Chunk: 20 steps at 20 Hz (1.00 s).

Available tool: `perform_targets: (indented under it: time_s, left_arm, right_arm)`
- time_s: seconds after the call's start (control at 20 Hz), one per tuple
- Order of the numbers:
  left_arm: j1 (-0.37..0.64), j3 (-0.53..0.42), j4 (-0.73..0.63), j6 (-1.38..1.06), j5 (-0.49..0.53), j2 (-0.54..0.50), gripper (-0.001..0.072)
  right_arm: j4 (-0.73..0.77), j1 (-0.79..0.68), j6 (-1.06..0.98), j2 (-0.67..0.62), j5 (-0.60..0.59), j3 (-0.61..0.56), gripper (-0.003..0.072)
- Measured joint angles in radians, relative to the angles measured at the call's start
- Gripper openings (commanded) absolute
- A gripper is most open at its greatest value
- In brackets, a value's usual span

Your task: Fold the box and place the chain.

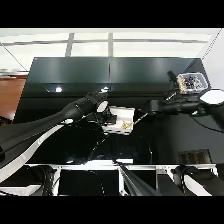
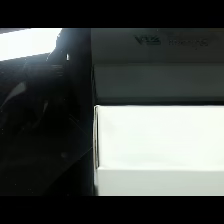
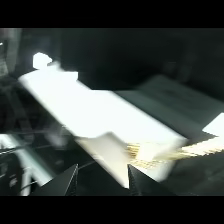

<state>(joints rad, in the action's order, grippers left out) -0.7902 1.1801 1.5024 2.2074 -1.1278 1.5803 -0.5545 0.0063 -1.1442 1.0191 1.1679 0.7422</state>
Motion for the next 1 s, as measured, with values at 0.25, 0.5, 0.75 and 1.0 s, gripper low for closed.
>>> perform_targets:
  time_s: [0.25,0.5,0.75,1.0]
  left_arm:
    - [0.000,0.000,0.000,0.000,0.000,0.000,0.0033]
    - [0.000,0.000,0.000,0.000,0.000,0.000,0.0033]
    - [0.000,0.000,0.000,0.000,0.000,0.000,0.0033]
    - [0.000,0.000,0.000,0.000,0.000,0.000,0.0033]
  right_arm:
    - [-0.166,-0.203,-0.001,-0.011,0.023,-0.017,0.0368]
    - [-0.242,-0.269,-0.068,-0.013,-0.195,-0.047,0.0368]
    - [-0.285,-0.282,-0.126,-0.003,-0.351,-0.055,0.0704]
    - [-0.310,-0.285,-0.168,0.030,-0.374,-0.055,0.0704]
